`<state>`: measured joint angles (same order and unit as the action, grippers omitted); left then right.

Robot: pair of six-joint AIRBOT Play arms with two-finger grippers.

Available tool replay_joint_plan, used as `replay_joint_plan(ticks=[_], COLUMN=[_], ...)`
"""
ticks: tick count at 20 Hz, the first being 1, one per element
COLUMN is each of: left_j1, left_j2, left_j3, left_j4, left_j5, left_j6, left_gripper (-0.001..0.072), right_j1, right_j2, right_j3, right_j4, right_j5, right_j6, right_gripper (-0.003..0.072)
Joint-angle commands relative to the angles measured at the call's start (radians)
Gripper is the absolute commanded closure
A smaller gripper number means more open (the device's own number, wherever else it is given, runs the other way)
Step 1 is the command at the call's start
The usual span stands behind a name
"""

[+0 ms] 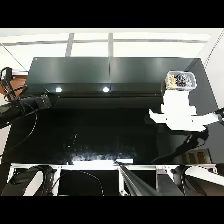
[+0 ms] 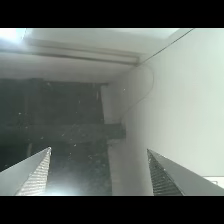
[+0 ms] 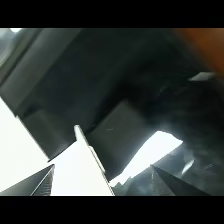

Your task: Fold the box and place the chain.

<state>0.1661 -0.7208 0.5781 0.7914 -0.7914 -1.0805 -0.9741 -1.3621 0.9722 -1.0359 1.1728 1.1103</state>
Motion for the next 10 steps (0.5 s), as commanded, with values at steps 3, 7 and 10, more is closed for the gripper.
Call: replay_joint_plan(ticks=[3,7,10], left_j1=[-0.008,-0.030,-0.043], left_j2=[-0.001,-0.002,-0.002], left_j3=[0.000,0.000,0.000], left_j4=[-0.035,-0.035,-0.035], left_j5=[0.005,0.005,0.004], left_j6=[-0.001,-0.001,-0.001], left_gripper=[0.0010,0.0010,0.0010], right_j1=[0.039,0.102,0.117], right_j2=[-0.195,-0.200,-0.199], right_j3=[0.171,0.197,0.197], right_j4=[0.050,-0.098,-0.058], right_j5=[0.164,0.232,0.307], right_j6=[-0.135,-0.132,-0.129], right_gripper=[0.0184,0.0446,0.0636])
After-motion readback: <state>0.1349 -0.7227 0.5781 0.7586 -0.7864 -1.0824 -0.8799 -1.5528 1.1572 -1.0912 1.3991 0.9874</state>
